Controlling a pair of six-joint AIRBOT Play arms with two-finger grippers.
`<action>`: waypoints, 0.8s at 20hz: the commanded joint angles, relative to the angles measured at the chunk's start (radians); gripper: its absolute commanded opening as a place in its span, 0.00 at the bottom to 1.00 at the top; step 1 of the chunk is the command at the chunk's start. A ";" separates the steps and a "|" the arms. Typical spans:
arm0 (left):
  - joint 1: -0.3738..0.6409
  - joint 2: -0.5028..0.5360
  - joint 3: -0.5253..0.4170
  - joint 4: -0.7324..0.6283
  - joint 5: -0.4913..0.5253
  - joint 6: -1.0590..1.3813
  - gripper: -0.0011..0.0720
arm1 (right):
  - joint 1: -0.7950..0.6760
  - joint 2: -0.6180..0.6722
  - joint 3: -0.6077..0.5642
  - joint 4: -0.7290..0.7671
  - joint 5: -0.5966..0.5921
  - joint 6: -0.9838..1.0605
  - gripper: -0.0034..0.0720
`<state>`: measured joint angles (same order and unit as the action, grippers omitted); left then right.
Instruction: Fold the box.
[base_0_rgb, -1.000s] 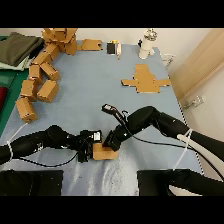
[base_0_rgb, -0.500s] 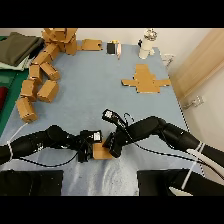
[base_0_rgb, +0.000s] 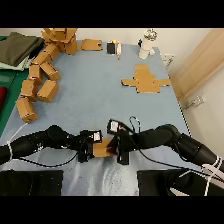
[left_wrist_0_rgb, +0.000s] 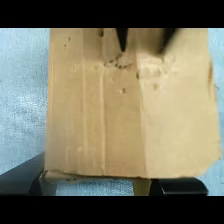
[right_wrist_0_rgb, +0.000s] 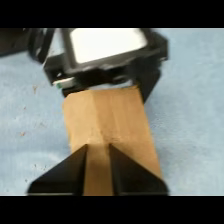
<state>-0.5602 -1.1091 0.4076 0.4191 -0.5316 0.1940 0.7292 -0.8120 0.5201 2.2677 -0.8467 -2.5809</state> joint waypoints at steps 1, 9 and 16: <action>-0.001 0.000 0.001 0.000 0.001 0.000 0.85 | 0.071 0.017 -0.041 -0.124 0.032 -0.023 0.51; -0.001 0.000 0.001 0.000 0.001 0.000 0.85 | 0.129 0.016 -0.039 -0.271 0.164 -0.066 0.72; -0.001 0.000 0.001 0.000 0.001 0.000 0.85 | 0.234 0.013 -0.040 -0.425 0.240 -0.021 0.72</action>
<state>-0.5602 -1.1091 0.4076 0.4191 -0.5312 0.1940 0.9283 -0.7982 0.4805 1.9343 -0.6502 -2.6316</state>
